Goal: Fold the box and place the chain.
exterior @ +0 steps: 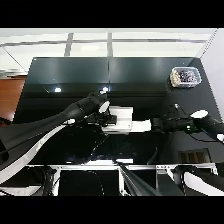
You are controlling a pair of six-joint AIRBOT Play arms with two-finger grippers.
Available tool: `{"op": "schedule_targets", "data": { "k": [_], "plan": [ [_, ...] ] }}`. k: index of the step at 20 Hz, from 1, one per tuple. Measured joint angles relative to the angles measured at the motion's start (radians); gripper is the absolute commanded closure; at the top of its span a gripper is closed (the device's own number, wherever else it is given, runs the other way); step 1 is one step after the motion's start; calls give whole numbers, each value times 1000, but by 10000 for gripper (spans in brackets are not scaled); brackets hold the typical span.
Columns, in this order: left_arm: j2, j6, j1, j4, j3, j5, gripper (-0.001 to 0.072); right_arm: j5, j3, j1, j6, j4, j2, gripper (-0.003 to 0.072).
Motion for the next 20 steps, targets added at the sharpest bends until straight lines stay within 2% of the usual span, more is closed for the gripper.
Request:
{"op": "schedule_targets", "data": {
  "k": [6, 7, 8, 9, 16, 17, 18, 20],
  "plan": [
    [0, 0, 0, 0, 0, 0, 681, -35, 10, 86, -101, 118, -28, 668],
    [0, 0, 0, 0, 0, 0, 681, -25, 18, 90, -116, 129, -29, 587],
    [0, 0, 0, 0, 0, 0, 681, -17, 27, 93, -127, 138, -30, 302],
    [0, 0, 0, 0, 0, 0, 681, 0, 39, 96, -135, 145, -31, 126],
    [0, 0, 0, 0, 0, 0, 681, 113, 128, 141, -154, 185, -32, 150],
    [0, 0, 0, 0, 0, 0, 681, 115, 140, 159, -135, 187, -32, 251],
    [0, 0, 0, 0, 0, 0, 681, 114, 154, 181, -110, 183, -32, 295],
    [0, 0, 0, 0, 0, 0, 681, 104, 188, 227, -53, 146, -32, 295]
  ]
}}
